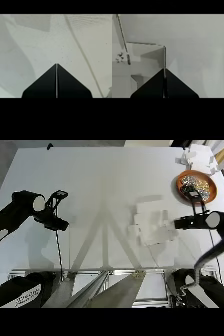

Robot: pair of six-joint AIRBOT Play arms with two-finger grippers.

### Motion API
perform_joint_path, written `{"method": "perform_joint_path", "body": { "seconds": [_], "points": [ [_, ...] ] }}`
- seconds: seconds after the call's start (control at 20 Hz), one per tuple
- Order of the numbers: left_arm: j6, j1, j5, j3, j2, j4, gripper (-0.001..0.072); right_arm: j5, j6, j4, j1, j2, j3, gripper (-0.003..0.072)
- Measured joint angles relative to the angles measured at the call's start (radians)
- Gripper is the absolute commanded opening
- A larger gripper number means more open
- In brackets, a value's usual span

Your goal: Fold the box and place the chain.

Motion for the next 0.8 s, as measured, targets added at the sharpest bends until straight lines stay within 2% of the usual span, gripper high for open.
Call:
{"method": "perform_joint_path", "body": {
  "seconds": [0.3, 0.55, 0.6, 0.65, 0.75, 0.8],
  "points": [
    [0.044, 0.000, 0.013, 0.000, 0.000, 0.003, 0.0007, -0.131, 0.171, 0.093, 0.266, 0.065, -0.066, 0.0010],
    [0.055, 0.000, 0.132, 0.000, 0.000, -0.053, 0.0013, -0.174, 0.246, 0.108, 0.338, 0.074, -0.076, 0.0011],
    [0.072, 0.000, 0.156, 0.000, 0.000, -0.080, 0.0083, -0.175, 0.251, 0.109, 0.343, 0.075, -0.076, 0.0011],
    [0.107, 0.000, 0.185, 0.000, -0.002, -0.127, 0.0202, -0.177, 0.254, 0.109, 0.346, 0.075, -0.076, 0.0011],
    [0.242, 0.000, 0.238, 0.000, -0.016, -0.293, 0.0249, -0.178, 0.261, 0.110, 0.351, 0.076, -0.077, 0.0011],
    [0.345, -0.001, 0.259, 0.000, -0.032, -0.417, 0.0359, -0.179, 0.262, 0.111, 0.352, 0.076, -0.077, 0.0011]
  ]
}}
